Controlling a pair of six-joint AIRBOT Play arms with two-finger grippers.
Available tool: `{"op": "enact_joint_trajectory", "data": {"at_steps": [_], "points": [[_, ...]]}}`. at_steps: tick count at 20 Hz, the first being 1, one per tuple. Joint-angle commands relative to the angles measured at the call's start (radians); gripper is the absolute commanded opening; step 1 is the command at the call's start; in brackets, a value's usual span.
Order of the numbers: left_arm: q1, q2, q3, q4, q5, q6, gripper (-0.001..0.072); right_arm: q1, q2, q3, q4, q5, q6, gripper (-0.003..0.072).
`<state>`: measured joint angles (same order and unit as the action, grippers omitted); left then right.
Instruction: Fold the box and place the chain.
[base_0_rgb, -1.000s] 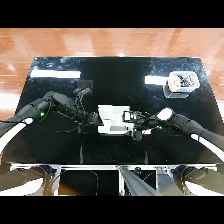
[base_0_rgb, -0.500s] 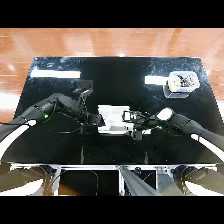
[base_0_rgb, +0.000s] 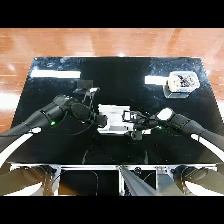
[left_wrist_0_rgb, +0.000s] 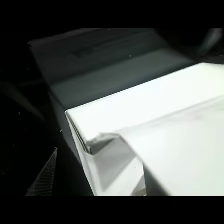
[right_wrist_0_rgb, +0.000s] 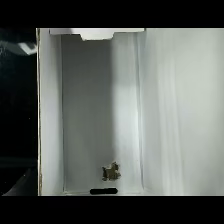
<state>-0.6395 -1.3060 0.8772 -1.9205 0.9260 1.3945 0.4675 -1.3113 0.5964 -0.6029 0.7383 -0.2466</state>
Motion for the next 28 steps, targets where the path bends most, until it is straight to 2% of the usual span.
{"op": "enact_joint_trajectory", "data": {"at_steps": [1, 4, 10, 11, 13, 15, 16, 17, 19, 28], "points": [[-0.067, 0.001, 0.012, 0.126, -0.014, -0.219, 0.0611, 0.000, 0.000, 0.000, 0.000, 0.000, 0.000, 0.0579], [-0.067, -0.011, 0.016, 0.125, -0.013, -0.286, 0.0591, 0.000, 0.000, 0.001, 0.000, 0.000, 0.000, 0.0580], [-0.095, -0.082, 0.095, 0.189, 0.121, -0.375, 0.0591, 0.001, 0.000, 0.000, 0.000, 0.000, 0.001, 0.0580], [-0.104, -0.094, 0.109, 0.188, 0.119, -0.378, 0.0591, 0.001, 0.000, 0.000, 0.000, 0.000, 0.001, 0.0579], [-0.125, -0.117, 0.135, 0.214, 0.119, -0.405, 0.0530, 0.005, 0.000, 0.000, 0.000, -0.002, 0.001, 0.0580], [-0.136, -0.130, 0.146, 0.218, 0.122, -0.408, 0.0524, 0.005, 0.000, 0.000, -0.001, -0.003, 0.001, 0.0580], [-0.139, -0.134, 0.148, 0.219, 0.126, -0.412, 0.0497, 0.005, 0.000, 0.000, -0.001, -0.002, 0.001, 0.0580], [-0.140, -0.137, 0.148, 0.218, 0.129, -0.412, 0.0433, 0.005, 0.000, 0.000, -0.002, -0.003, 0.001, 0.0579], [-0.140, -0.138, 0.149, 0.208, 0.127, -0.411, 0.0191, 0.005, 0.000, 0.000, -0.001, -0.003, 0.001, 0.0580], [-0.143, -0.138, 0.149, 0.211, 0.116, -0.411, 0.0196, 0.005, 0.000, 0.000, -0.001, -0.003, 0.002, 0.0580]]}}
